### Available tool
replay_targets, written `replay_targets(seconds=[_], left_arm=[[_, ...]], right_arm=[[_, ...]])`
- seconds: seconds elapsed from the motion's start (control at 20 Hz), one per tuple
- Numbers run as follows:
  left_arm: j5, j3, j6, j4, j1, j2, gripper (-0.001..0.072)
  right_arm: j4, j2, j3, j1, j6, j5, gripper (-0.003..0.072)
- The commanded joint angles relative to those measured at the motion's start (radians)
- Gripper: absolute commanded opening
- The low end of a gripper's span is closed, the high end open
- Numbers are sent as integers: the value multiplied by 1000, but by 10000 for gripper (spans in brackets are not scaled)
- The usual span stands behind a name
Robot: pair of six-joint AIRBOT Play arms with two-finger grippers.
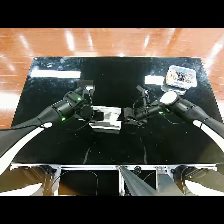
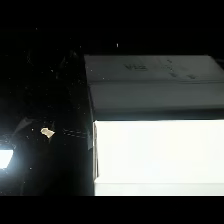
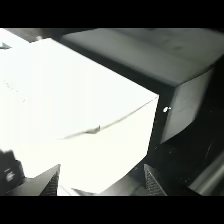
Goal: Fold the box and place the chain.
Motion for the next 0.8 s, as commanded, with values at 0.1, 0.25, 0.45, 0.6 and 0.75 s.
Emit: replay_targets(seconds=[0.1, 0.25, 0.45, 0.6, 0.75], left_arm=[[0, 0, -1, 0, 0, -1, 16], [1, 0, -1, 0, 0, -1, 16], [0, 0, -8, 0, 0, -1, 16], [0, 0, -8, 0, 0, -1, 16], [1, 0, -8, 0, 0, -1, 16]], right_arm=[[-454, 0, 132, 189, 443, -92, 611], [-748, 0, 187, 330, 750, -87, 610], [-994, -5, 212, 450, 989, -14, 592], [-1021, -26, 216, 460, 1015, 4, 571], [-1025, -71, 253, 460, 1012, 0, 513]])
